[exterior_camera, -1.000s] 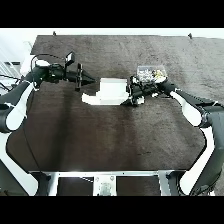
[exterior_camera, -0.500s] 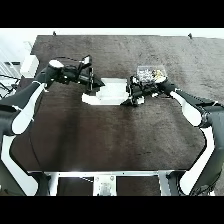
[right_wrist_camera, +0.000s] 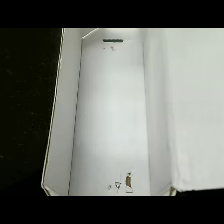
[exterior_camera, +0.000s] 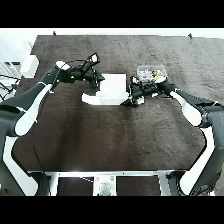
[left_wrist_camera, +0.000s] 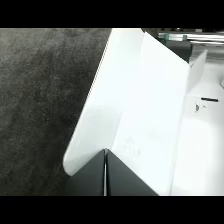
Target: Fold the box and place the chain.
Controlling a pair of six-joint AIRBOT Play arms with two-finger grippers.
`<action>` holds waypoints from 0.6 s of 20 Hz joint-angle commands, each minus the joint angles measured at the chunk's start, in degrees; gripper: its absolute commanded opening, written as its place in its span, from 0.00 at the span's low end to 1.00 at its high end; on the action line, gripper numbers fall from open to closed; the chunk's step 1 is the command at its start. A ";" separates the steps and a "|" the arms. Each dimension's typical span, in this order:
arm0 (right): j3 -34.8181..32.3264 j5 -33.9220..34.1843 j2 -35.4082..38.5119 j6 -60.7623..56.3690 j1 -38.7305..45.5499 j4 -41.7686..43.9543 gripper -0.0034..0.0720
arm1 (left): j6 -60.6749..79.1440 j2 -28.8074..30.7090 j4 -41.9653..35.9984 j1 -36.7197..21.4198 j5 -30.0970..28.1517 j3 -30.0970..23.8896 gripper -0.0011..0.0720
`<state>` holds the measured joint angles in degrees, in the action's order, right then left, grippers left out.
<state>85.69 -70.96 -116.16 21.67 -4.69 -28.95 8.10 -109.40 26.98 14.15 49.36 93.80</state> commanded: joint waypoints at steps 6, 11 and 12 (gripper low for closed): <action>-0.02 -0.04 0.00 0.00 0.00 0.00 0.84 | -2.08 -3.43 0.63 0.11 -0.66 0.04 0.05; -0.02 -0.04 0.00 0.00 0.00 0.00 0.84 | -2.12 -4.09 1.49 0.42 -0.28 0.04 0.05; -0.02 -0.04 0.00 0.00 0.00 0.00 0.84 | -2.08 -4.31 2.54 0.74 0.22 0.04 0.05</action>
<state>85.69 -70.98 -116.16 21.67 -4.69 -28.95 6.07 -113.14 28.16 14.44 48.82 93.80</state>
